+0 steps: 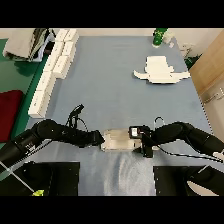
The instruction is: Fold the box.
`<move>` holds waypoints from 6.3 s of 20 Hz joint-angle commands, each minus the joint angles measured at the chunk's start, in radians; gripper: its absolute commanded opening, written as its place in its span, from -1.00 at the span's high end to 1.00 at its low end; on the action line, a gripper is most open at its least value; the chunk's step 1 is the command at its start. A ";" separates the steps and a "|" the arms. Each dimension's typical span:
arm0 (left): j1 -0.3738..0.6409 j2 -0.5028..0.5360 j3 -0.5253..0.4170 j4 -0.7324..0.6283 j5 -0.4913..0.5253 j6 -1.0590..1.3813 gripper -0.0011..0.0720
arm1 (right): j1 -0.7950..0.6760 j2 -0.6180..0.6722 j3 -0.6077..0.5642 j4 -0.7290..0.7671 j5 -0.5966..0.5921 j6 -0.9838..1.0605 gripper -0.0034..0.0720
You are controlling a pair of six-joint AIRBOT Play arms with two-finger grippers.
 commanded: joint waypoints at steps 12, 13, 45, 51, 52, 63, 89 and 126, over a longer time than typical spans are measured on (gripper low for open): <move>-0.242 -0.138 0.131 0.346 0.074 -0.434 -0.33 | 0.001 0.001 0.000 0.000 0.000 0.000 -0.45; -0.266 -0.160 0.149 0.357 0.069 -0.459 -0.33 | 0.001 0.001 0.000 0.000 0.000 0.000 -0.45; -0.527 -0.622 0.563 0.776 -0.298 -0.939 -0.05 | 0.001 0.001 0.000 0.000 0.000 0.000 -0.45; -0.533 -0.645 0.581 0.783 -0.319 -0.948 0.50 | 0.001 0.001 0.000 0.000 0.000 0.000 -0.45; -0.533 -0.645 0.581 0.785 -0.327 -0.945 0.93 | 0.001 0.001 0.000 0.000 0.000 0.000 -0.45; -0.532 -0.630 0.581 0.785 -0.366 -0.957 -0.73 | 0.001 0.001 0.000 0.000 0.000 0.000 -0.45; -0.202 -0.100 0.432 0.459 -0.370 0.447 0.93 | 0.001 0.001 0.000 0.000 0.000 0.000 -0.45; -0.029 -0.375 0.010 -0.318 0.109 1.941 -1.00 | 0.001 0.001 0.000 0.000 0.000 0.000 -0.45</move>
